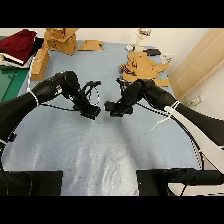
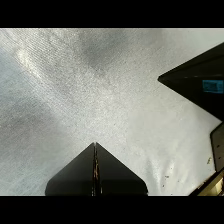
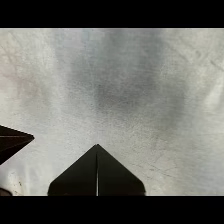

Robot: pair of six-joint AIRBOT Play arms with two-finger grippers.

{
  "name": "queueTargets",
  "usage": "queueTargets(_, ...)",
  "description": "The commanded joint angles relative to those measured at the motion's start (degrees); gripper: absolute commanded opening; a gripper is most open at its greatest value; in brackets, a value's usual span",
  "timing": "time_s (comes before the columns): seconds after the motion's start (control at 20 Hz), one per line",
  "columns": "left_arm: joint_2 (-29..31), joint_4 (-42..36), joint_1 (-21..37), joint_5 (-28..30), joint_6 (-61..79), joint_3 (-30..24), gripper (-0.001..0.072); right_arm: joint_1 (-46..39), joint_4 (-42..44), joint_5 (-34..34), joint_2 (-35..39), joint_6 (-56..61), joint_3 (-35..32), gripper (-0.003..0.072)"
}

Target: Fold the box.

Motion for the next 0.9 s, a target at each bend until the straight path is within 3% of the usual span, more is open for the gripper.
queueTargets(0.0, 0.0, 0.0, 0.1, 0.0, 0.0, 0.0, 0.0011, 0.0, 0.0, -0.2, 0.0, 0.0, 0.0, 0.0005)
queueTargets(0.15, 0.0, 0.0, 0.1, 0.0, 0.0, 0.0, 0.0011, -0.7, 0.0, -0.2, 0.0, 0.0, 0.1, 0.0005)
queueTargets(0.3, 0.0, 0.0, 0.0, 0.0, 0.0, 0.0, 0.0011, -9.2, -0.6, -3.5, -0.1, -2.2, 4.2, 0.0122)
queueTargets(0.4, 0.0, 0.0, 0.1, 0.0, 0.0, 0.0, 0.0011, -20.2, -0.8, -7.1, -1.0, -6.7, 9.5, 0.0362)
queueTargets(0.6, 0.0, 0.0, 0.1, 2.1, 3.9, 0.0, 0.0011, -44.2, 0.2, -5.7, -6.7, -19.7, 17.7, 0.0366)
queueTargets(0.85, 0.0, -0.2, 0.0, 8.2, 4.8, 0.0, 0.0011, -61.4, 17.2, 1.9, -22.5, -35.3, 27.9, 0.0366)
